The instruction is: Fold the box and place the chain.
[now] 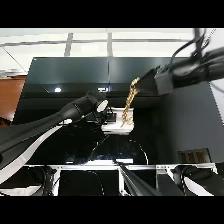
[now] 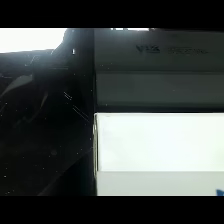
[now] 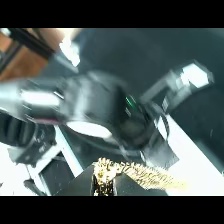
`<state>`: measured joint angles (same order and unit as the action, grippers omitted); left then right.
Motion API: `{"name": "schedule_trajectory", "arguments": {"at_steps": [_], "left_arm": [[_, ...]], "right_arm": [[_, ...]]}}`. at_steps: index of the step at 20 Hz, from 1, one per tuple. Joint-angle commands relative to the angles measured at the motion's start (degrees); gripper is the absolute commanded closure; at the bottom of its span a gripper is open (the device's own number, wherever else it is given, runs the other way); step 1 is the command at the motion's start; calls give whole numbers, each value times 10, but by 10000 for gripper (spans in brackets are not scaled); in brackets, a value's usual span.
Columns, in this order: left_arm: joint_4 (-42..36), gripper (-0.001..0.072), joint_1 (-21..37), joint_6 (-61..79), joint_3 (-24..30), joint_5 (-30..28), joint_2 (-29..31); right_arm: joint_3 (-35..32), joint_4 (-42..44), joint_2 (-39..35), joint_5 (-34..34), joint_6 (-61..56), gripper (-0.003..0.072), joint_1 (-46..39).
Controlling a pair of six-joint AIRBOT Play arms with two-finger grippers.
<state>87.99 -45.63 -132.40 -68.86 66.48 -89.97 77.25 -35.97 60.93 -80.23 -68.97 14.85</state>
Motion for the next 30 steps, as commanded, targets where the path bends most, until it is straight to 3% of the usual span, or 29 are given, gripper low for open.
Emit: {"name": "schedule_trajectory", "arguments": {"at_steps": [1,6,9,10,11,12,15,18,19,20,24,27,30], "left_arm": [[0,682,0,0,0,0,0],[0,682,0,0,0,0,0],[0,682,0,0,0,0,0],[0,682,0,0,0,0,0],[0,682,0,0,0,0,0],[0,682,0,0,0,0,0],[0,682,0,0,0,0,0],[0,682,0,0,0,0,0],[0,682,0,0,0,0,0],[0,682,0,0,0,0,0],[0,682,0,0,0,0,0],[0,682,0,0,0,0,0],[0,682,0,0,0,0,0]], "right_arm": [[-103,-21,0,35,-2,673,0],[-259,-7,5,188,-16,672,38],[-282,-8,17,204,-15,670,44],[-282,-12,17,210,-15,605,44],[-282,-9,17,210,-15,361,38],[-280,-10,16,199,-14,316,25],[-282,-40,-8,117,45,317,-69],[-346,-127,-32,135,185,314,-146],[-381,-126,-31,160,253,109,-144],[-410,-126,-30,198,308,-19,-130],[-476,-130,-22,371,637,-18,-29],[-467,-17,35,375,797,-13,3],[-433,-10,94,355,845,-13,23]]}}
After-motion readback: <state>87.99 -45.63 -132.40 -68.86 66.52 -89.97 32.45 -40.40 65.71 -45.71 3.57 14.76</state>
